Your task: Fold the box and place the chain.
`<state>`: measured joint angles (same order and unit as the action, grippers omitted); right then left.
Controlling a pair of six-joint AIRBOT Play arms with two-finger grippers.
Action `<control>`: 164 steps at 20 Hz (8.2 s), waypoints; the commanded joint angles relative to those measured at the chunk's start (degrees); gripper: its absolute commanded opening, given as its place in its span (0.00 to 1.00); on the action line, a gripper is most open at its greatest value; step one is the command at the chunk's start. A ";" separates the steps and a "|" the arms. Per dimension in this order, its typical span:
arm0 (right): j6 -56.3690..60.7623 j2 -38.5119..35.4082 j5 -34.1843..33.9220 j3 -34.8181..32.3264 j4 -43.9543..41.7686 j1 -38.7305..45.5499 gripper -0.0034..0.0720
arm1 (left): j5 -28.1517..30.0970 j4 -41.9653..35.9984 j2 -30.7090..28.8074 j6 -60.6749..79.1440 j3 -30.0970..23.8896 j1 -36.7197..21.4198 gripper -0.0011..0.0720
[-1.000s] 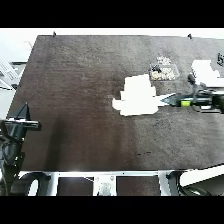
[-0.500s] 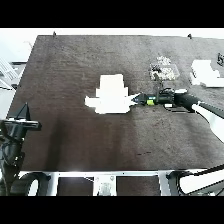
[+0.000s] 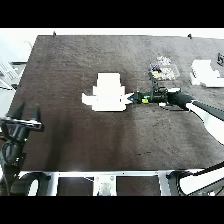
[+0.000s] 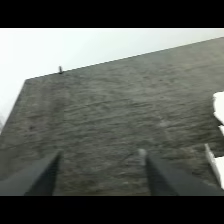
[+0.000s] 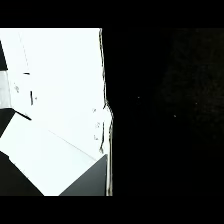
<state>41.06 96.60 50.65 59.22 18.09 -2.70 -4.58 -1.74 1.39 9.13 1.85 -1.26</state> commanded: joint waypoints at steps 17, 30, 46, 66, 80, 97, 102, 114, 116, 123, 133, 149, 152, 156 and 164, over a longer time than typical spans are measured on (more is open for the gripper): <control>-1.22 0.07 -0.28 0.94 2.10 -0.31 0.05 | -39.19 12.81 73.81 -22.16 49.83 0.00 0.82; -2.62 0.04 -0.31 0.94 2.27 -0.44 0.05 | -65.77 45.13 111.47 -56.30 104.54 3.39 0.82; -3.85 0.04 -0.28 0.94 2.25 -0.44 0.05 | -64.87 42.45 120.17 -54.90 108.45 8.76 0.69; -4.09 0.04 -0.26 0.94 2.01 -0.42 0.05 | -67.84 42.51 120.69 -57.20 108.32 11.26 0.70; -4.28 0.04 -0.07 0.94 2.05 -0.37 0.06 | -66.29 41.22 121.66 -56.87 108.32 12.52 0.65; -4.92 0.04 -0.07 0.94 1.99 -0.42 0.05 | -71.71 32.72 124.41 -54.47 108.32 10.01 0.55; -4.92 0.04 -0.07 0.94 2.01 -0.39 0.05 | -71.17 32.37 124.67 -54.03 108.34 10.01 0.49; -7.41 -0.31 -0.04 0.92 2.03 -0.33 0.38 | -70.82 30.10 124.72 -50.60 108.34 9.99 0.04; -8.61 -1.53 0.26 0.92 2.10 0.09 0.43 | -71.60 27.43 124.72 -47.36 108.34 10.01 0.04; -8.55 -13.18 4.11 0.59 2.27 12.22 0.44 | -76.91 22.12 124.72 -28.28 108.30 10.01 0.04; -8.79 -16.59 4.63 -2.75 1.81 15.74 0.44 | -76.17 20.92 124.39 -5.55 107.06 12.57 0.04; -11.76 -16.57 1.22 -4.09 1.88 15.34 0.44 | -59.06 14.97 119.21 15.28 90.20 14.12 0.04; -11.76 -16.57 1.22 -4.09 1.88 15.34 0.44 | -59.43 15.28 119.38 15.41 89.94 14.29 0.04; -11.76 -16.57 1.22 -4.09 1.86 15.17 0.44 | -59.43 16.17 119.84 15.72 89.94 14.29 0.04; -11.54 -16.57 1.92 -4.09 1.81 14.86 0.44 | -60.85 16.02 119.84 18.03 89.94 14.27 0.04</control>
<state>29.36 80.07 52.03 55.13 19.94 12.34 -64.53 14.17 121.21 25.98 91.81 13.02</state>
